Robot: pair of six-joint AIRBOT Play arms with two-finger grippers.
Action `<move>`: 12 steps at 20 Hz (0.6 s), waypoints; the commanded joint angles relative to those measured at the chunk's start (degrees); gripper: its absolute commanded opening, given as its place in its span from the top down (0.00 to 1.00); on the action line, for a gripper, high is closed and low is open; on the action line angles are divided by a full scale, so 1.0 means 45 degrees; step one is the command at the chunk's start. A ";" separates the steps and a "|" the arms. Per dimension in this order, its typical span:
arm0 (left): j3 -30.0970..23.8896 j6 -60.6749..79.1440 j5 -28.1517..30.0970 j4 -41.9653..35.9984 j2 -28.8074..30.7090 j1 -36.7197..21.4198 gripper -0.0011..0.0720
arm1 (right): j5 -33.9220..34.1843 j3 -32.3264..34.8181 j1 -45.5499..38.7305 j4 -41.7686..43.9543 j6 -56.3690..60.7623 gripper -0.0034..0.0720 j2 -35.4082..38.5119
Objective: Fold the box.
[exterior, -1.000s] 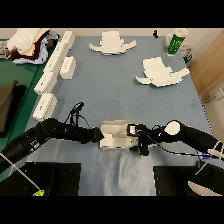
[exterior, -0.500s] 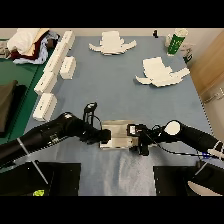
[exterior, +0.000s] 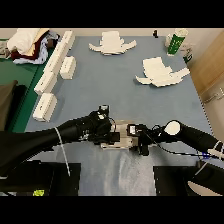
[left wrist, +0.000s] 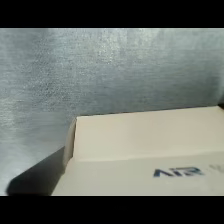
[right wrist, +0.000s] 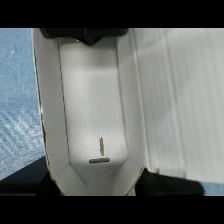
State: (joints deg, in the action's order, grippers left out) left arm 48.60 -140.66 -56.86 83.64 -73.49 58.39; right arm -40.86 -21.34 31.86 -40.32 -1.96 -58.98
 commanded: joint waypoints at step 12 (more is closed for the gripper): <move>0.0729 -0.0325 -0.0865 0.0272 -0.0437 0.0126 0.25 | -0.0005 -0.0005 0.0000 0.0005 0.0000 0.28 0.0005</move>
State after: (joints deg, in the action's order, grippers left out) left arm 51.13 -142.91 -58.24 85.95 -75.68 58.94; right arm -40.86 -21.32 31.86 -40.32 -1.98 -58.98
